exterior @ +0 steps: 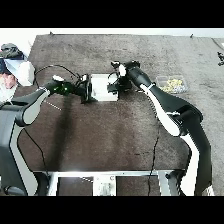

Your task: Fold the box and place the chain.

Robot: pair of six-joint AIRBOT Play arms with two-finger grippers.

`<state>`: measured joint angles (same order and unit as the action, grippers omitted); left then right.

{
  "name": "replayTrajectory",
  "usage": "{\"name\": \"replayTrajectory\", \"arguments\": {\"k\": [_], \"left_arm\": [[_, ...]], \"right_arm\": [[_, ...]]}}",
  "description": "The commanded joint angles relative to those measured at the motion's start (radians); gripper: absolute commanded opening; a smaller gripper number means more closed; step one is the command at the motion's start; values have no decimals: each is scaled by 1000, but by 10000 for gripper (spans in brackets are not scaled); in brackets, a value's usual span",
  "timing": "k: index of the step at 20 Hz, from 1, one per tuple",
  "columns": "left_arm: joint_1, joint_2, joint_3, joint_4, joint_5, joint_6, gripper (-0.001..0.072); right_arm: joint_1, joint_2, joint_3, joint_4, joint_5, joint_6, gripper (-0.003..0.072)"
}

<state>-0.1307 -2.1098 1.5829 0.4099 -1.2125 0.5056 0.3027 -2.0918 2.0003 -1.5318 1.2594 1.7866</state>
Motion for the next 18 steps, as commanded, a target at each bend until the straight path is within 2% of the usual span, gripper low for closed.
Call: {"name": "replayTrajectory", "arguments": {"k": [1,10,11,12,15,18], "left_arm": [[1,0,0,0,0,0,348],[1,0,0,0,0,0,349],[1,0,0,0,0,0,348],[1,0,0,0,0,0,349],[1,0,0,0,0,0,348],[1,0,0,0,0,0,349]], "right_arm": [[10,-5,7,-36,13,55,371],[42,-11,6,-78,4,154,369],[42,-11,6,-80,8,158,283],[42,-11,6,-80,8,175,245],[43,-11,6,-80,9,188,244],[43,-11,6,-81,-3,201,158]]}}
